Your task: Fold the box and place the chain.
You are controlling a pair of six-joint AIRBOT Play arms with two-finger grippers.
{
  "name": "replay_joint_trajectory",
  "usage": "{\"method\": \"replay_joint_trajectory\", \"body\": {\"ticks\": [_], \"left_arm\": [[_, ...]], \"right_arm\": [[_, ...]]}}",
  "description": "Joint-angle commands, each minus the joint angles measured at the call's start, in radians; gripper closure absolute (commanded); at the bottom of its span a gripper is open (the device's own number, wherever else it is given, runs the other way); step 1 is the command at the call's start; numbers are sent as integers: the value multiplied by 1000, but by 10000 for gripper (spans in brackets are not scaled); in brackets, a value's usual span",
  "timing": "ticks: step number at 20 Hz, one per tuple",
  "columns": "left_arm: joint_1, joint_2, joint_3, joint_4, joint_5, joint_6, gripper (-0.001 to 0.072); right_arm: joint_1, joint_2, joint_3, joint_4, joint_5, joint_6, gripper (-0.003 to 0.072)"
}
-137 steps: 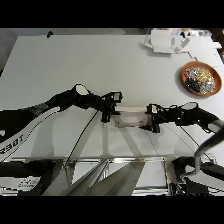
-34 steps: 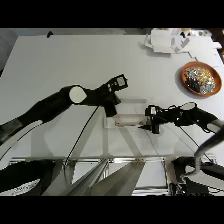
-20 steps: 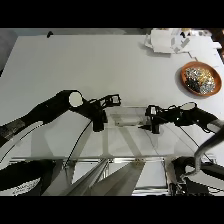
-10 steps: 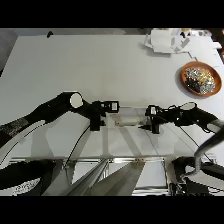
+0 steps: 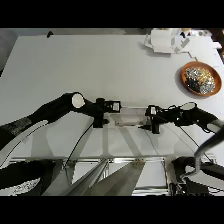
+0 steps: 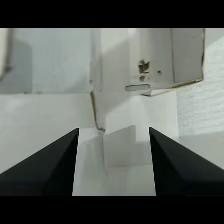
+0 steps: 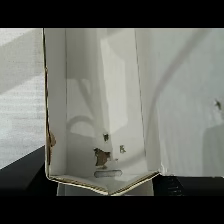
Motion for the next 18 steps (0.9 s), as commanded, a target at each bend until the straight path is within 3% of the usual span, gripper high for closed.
{"method": "replay_joint_trajectory", "body": {"ticks": [1,5,7,16,18], "left_arm": [[-22,-18,0,-44,-14,56,286],[-31,-18,0,-64,-14,90,312],[-31,-18,0,-64,-14,89,399],[-46,-18,0,-113,25,90,403],[-55,-18,0,-113,47,90,589]], "right_arm": [[0,0,1,1,0,0,222],[0,0,1,0,0,0,222],[0,0,1,0,0,0,222],[0,0,1,0,0,0,222],[0,0,1,0,0,0,222]]}}
